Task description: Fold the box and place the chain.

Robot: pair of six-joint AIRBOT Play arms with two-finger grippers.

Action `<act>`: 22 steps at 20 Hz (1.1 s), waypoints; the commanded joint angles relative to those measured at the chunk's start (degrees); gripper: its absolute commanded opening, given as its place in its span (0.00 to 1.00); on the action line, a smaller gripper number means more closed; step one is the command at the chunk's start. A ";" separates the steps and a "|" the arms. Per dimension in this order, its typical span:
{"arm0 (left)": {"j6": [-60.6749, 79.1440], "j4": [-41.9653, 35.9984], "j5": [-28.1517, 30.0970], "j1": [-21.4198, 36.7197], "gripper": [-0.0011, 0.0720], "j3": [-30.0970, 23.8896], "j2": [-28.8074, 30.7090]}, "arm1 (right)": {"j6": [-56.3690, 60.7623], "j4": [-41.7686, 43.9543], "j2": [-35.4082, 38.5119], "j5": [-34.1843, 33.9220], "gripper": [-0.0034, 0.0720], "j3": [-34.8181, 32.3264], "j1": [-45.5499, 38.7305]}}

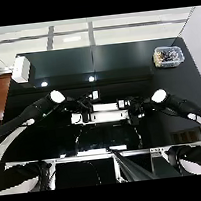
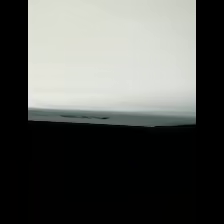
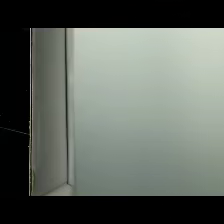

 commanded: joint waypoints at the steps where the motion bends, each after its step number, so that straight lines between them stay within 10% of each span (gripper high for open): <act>1: 0.04 0.04 -0.07 0.02 0.05 0.04 0.02 | 0.00 0.13 -0.70 -1.62 0.98 -0.02 -0.33; 22: 0.02 0.04 -0.09 0.02 0.05 0.04 0.02 | -0.02 2.67 -0.39 1.20 0.98 0.00 -1.73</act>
